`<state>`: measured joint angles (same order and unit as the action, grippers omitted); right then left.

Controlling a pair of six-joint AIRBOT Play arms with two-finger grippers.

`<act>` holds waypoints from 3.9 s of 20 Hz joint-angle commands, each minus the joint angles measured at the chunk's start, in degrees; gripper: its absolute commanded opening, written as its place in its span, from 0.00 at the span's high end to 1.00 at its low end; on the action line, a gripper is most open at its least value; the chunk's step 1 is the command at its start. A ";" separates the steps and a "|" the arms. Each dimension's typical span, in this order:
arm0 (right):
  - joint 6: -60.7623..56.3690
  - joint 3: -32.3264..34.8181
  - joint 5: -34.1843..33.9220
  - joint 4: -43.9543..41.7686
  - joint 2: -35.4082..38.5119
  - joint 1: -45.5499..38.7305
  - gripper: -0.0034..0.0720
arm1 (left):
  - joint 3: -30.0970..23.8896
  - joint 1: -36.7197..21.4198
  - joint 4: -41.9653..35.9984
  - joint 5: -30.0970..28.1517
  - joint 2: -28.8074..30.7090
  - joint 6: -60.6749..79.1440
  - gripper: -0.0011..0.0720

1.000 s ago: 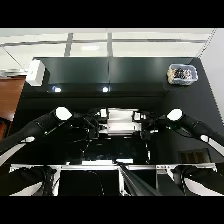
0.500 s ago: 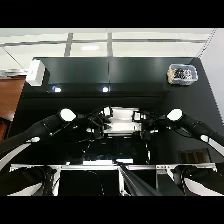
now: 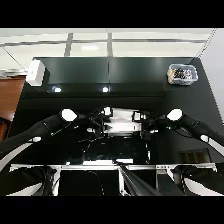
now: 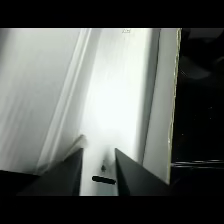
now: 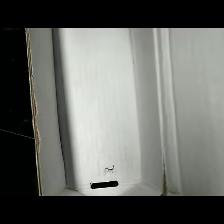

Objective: Fold the box and place the chain.

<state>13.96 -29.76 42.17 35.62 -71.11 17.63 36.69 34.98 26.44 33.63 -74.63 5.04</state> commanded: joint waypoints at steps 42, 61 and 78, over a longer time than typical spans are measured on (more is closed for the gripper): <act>0.00 0.00 0.02 -0.02 -0.04 -0.02 0.77 | 4.55 -20.61 -0.57 31.01 -6.95 -54.29 0.08; 0.00 0.00 0.00 0.00 -0.04 0.00 0.77 | 18.99 -3.87 22.27 28.28 -6.43 -85.77 0.45; 0.00 0.00 0.00 -0.02 -0.04 0.00 0.77 | 19.32 4.28 37.44 21.03 -6.54 -107.75 0.61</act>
<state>13.96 -29.76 42.15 35.57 -71.11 17.63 55.96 37.50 59.55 55.90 -81.14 -98.00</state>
